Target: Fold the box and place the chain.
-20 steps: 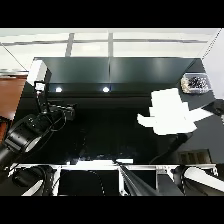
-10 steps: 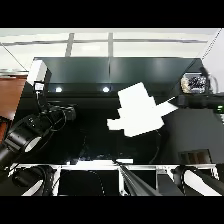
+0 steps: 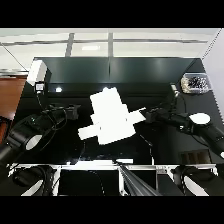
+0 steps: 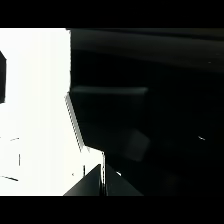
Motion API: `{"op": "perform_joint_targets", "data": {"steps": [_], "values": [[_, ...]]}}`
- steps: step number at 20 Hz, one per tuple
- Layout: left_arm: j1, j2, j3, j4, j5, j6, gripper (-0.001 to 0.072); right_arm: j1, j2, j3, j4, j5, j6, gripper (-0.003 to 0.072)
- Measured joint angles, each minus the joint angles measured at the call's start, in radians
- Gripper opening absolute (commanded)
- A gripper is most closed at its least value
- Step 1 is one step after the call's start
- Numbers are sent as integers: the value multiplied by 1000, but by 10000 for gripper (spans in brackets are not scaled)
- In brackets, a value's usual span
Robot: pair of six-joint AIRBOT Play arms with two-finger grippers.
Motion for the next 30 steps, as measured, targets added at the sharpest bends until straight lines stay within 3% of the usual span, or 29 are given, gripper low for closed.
{"op": "perform_joint_targets", "data": {"steps": [4, 10, 14, 16, 21, 22, 25, 26, 27, 28, 29, 30], "values": [[80, -98, 60, -252, -76, 151, 706, 98, 9, -19, 47, -108, -31, 14], [274, -376, 192, -945, -413, 814, 707, 132, 11, -26, 66, -140, -41, 14], [315, -577, 275, -1118, -549, 1050, 706, 135, 11, -27, 68, -125, -42, 14], [320, -666, 314, -1199, -643, 1194, 671, 136, 11, -27, 69, -119, -42, 14], [319, -816, 405, -1189, -848, 1396, 319, 137, 11, -27, 69, -113, -42, 14], [319, -831, 416, -1166, -874, 1418, 193, 137, 11, -27, 69, -111, -43, 14], [314, -853, 434, -1138, -912, 1491, 25, 137, 11, -27, 66, -111, -43, 15], [309, -857, 437, -1138, -921, 1519, 25, 137, 11, -27, 66, -110, -43, 33], [305, -860, 439, -1136, -921, 1535, 24, 137, 11, -27, 66, -110, -43, 271], [301, -862, 441, -1129, -921, 1548, 23, 134, 11, -26, 66, -111, -43, 576], [298, -863, 444, -1126, -915, 1560, 22, 129, 11, -26, 62, -112, -43, 653], [296, -863, 447, -1127, -911, 1570, 21, 118, 14, -21, 51, -107, -45, 653]]}}
